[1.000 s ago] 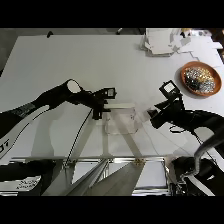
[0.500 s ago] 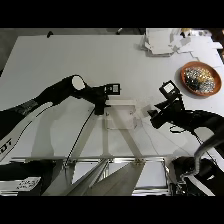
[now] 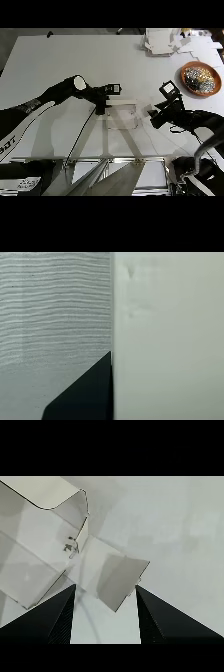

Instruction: Fold the box and place the chain.

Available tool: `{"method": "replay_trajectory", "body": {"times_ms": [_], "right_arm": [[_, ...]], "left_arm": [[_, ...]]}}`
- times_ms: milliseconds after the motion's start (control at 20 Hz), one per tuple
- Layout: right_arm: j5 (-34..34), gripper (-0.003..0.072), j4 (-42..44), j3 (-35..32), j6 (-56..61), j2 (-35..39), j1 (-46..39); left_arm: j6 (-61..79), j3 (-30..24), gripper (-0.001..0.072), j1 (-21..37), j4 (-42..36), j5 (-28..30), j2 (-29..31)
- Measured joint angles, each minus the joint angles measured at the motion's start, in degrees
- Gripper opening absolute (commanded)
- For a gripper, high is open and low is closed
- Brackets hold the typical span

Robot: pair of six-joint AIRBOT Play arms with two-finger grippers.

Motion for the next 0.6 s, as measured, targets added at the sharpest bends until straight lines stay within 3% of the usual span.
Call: {"method": "replay_trajectory", "body": {"times_ms": [450, 500, 600], "right_arm": [[0.0, 0.0398, -0.02, 0.0, 0.0, 0.0, 0.0], [0.02, 0.0346, -0.02, 0.0, -0.02, 0.0, 0.0], [0.0, 0.0044, 0.52, 0.0, -1.16, 0.0, 0.0]], "left_arm": [[0.11, 0.04, 0.0012, -0.02, 0.59, -0.13, -0.07], [0.11, 0.04, 0.0012, -0.02, 0.61, -0.24, -0.07], [0.11, 0.04, 0.0012, -0.02, 0.66, -0.44, -0.07]]}}
